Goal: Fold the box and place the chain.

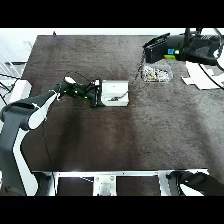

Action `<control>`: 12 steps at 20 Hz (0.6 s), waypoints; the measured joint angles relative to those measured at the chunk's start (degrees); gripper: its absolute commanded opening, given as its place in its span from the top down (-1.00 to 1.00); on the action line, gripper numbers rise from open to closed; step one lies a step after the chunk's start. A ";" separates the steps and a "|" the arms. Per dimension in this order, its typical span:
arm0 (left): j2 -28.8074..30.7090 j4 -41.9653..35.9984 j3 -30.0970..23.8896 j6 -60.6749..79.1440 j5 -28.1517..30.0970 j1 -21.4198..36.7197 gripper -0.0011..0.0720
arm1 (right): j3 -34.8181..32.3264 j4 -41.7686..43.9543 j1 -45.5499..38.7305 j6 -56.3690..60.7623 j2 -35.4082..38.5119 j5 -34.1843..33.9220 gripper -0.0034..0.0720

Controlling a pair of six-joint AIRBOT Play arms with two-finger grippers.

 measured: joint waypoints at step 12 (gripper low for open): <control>0.00 -0.02 -0.02 0.02 0.02 0.00 -0.73 | -11.28 -1.88 5.29 9.90 0.48 -7.91 0.87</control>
